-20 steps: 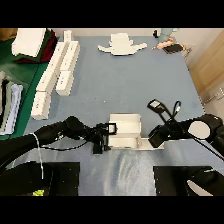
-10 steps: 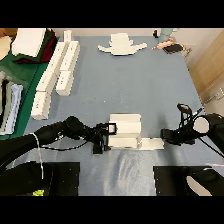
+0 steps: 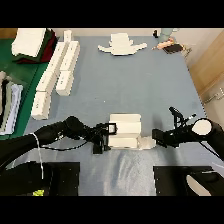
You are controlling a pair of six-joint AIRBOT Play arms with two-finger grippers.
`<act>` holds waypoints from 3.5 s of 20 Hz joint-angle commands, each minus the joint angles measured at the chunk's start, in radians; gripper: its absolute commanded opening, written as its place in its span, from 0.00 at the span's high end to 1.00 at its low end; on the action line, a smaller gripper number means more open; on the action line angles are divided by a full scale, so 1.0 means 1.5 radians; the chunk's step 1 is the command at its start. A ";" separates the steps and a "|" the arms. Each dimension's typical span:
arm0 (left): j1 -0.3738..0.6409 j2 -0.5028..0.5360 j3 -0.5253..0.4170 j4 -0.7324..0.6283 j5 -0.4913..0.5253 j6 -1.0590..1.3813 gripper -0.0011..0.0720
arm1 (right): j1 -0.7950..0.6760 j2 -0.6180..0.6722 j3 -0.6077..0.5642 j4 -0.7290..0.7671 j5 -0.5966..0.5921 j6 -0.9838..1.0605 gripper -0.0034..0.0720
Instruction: Fold the box.
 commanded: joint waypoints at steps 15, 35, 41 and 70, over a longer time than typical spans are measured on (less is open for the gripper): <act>0.000 0.000 0.000 0.000 0.000 0.000 0.27 | 0.135 -0.066 0.026 0.088 -0.077 -0.073 0.37; 0.000 0.000 0.000 0.000 0.000 0.000 0.27 | 0.456 -0.316 0.268 -0.405 0.053 0.526 0.95; 0.000 0.000 0.000 0.000 0.000 0.000 0.27 | 0.457 -0.324 0.268 -0.403 0.053 0.526 0.89; 0.000 0.000 0.000 0.000 0.000 0.000 0.27 | -0.116 -0.494 0.365 0.291 0.111 -0.301 0.95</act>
